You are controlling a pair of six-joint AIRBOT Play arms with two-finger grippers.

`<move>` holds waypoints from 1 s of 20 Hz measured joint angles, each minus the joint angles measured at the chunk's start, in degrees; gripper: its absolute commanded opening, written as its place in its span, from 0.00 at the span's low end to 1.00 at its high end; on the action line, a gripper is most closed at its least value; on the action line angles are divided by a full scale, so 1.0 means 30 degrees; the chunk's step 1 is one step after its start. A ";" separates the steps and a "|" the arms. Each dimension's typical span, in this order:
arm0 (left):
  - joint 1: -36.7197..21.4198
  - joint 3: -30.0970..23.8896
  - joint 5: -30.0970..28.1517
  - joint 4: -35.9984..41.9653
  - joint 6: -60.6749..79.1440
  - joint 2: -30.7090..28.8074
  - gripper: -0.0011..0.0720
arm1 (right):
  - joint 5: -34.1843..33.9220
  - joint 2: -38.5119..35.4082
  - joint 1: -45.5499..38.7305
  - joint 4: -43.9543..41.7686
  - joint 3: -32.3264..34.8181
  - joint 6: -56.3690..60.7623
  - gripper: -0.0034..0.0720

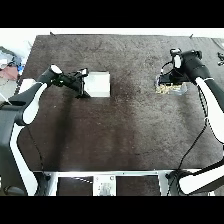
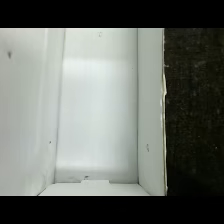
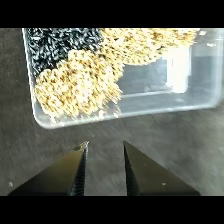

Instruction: Fold the box and place the chain.

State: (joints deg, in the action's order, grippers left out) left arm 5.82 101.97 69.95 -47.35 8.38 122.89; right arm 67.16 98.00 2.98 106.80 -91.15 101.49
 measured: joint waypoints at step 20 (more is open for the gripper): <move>-0.0007 0.0000 0.1348 -0.0022 0.0066 -0.0007 0.65 | -0.3089 0.1872 -0.0532 -0.2426 0.0874 -0.0430 0.06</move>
State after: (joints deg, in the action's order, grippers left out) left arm 5.80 101.97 74.00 -47.42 8.58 122.87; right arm 57.89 103.61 1.39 99.53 -88.53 100.20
